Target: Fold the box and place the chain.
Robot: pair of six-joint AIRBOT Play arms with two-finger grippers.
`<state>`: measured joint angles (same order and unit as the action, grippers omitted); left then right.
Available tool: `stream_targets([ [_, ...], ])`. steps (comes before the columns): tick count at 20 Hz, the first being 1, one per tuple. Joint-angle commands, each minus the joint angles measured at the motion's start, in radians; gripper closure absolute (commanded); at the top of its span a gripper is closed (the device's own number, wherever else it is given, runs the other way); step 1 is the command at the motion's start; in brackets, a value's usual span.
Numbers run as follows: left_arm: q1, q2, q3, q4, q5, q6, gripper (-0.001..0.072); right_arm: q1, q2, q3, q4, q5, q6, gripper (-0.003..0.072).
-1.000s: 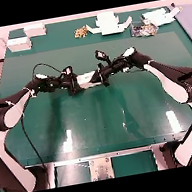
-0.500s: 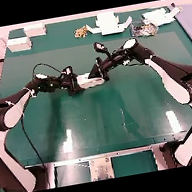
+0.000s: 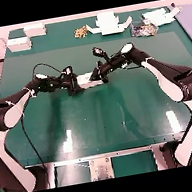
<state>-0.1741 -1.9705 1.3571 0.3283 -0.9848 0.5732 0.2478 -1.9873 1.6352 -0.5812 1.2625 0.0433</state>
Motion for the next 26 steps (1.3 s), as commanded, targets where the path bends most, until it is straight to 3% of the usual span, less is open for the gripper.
stream_targets([
  [1, 0.001, 0.001, 0.000, 0.000, 0.000, 0.001, 0.0085, 0.003, -0.014, 0.008, -0.082, 0.004, 0.036, 0.0683],
  [6, 0.000, 0.001, 0.000, 0.000, 0.000, 0.001, 0.0085, -0.001, 0.116, 0.033, 0.134, 0.104, 0.028, 0.0683],
  [13, 0.000, 0.001, 0.000, 0.001, 0.000, 0.003, 0.0084, -0.002, 0.395, 0.006, 0.091, 0.109, 0.224, 0.0685],
  [17, 0.001, 0.001, 0.000, 0.001, 0.000, 0.003, 0.0084, -0.002, 0.565, -0.172, -0.002, 0.083, 0.367, 0.0686],
  [21, 0.000, 0.001, 0.000, 0.000, 0.000, 0.003, 0.0084, -0.002, 0.766, -0.426, -0.067, -0.091, 0.441, 0.0685],
  [26, 0.000, 0.001, 0.000, -0.008, -0.002, 0.003, 0.0085, -0.003, 0.908, -0.649, -0.105, -0.169, 0.500, 0.0685],
])
